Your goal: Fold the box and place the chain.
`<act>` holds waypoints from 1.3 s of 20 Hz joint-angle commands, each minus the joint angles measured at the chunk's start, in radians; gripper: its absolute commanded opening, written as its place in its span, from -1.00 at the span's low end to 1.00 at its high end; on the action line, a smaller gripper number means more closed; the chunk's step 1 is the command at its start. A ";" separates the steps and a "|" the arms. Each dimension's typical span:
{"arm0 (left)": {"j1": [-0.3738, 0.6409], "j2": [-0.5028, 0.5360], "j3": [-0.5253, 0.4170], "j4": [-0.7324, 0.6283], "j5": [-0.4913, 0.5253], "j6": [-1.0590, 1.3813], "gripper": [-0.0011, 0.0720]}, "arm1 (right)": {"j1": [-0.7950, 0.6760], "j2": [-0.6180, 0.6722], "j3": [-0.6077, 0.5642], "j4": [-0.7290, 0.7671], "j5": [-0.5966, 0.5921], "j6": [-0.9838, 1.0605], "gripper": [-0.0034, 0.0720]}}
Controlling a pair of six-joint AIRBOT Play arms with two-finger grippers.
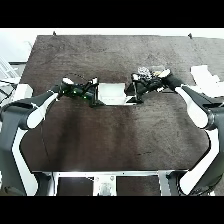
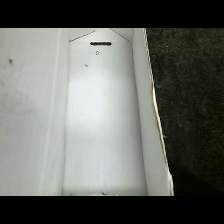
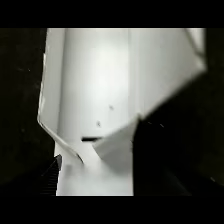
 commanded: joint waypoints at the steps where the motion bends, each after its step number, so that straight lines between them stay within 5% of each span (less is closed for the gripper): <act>1: 0.000 0.000 0.000 0.001 -0.003 -0.002 -0.01 | -0.040 0.068 0.001 -0.039 0.006 0.068 1.00; 7: 0.000 0.000 0.000 0.001 -0.004 -0.002 0.00 | -0.050 0.133 0.000 0.071 0.047 0.204 0.93; 8: 0.000 0.000 0.000 0.001 -0.004 -0.002 0.00 | -0.047 0.133 0.000 0.092 0.066 0.204 0.67; 10: 0.000 0.000 0.000 0.000 -0.005 -0.002 0.00 | -0.043 0.133 0.000 0.130 0.122 0.204 -0.63; 11: 0.000 0.000 0.000 0.001 -0.006 -0.002 0.00 | -0.039 0.132 0.000 0.148 0.150 0.204 -0.87; 15: 0.000 0.000 0.000 0.000 -0.008 -0.002 -0.01 | -0.002 0.122 -0.012 0.265 0.141 0.192 -0.87; 26: 0.000 0.000 0.000 0.000 -0.020 -0.001 -0.01 | 0.074 0.063 0.007 0.299 -0.245 0.243 -0.87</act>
